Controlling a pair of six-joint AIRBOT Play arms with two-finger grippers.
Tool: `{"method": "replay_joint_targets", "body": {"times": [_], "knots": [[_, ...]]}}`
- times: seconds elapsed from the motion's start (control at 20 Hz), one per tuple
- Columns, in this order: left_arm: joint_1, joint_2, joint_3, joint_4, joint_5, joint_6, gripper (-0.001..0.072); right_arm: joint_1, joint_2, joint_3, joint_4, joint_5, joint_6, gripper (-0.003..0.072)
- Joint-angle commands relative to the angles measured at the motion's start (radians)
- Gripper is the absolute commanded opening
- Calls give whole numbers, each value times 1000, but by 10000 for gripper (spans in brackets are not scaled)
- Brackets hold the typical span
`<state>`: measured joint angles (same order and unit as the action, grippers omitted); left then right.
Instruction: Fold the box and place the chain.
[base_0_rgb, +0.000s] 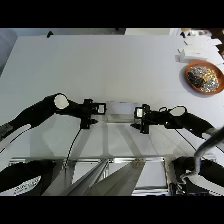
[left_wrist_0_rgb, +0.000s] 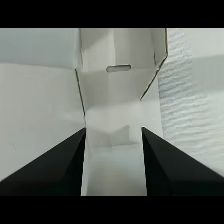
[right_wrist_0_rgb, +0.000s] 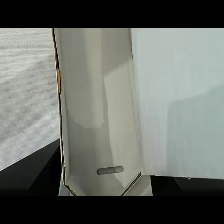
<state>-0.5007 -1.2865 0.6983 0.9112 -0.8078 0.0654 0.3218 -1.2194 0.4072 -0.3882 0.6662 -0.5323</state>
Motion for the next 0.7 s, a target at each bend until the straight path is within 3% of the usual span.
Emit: {"method": "replay_joint_targets", "body": {"times": [0.0, 0.65], "knots": [[-5, -19, -1, -24, 19, 172, 397, 0, 1, 0, 0, 0, 0, 405], [-43, -35, -1, -121, -2, 248, 394, 0, 1, 0, 0, 0, 0, 405]]}}
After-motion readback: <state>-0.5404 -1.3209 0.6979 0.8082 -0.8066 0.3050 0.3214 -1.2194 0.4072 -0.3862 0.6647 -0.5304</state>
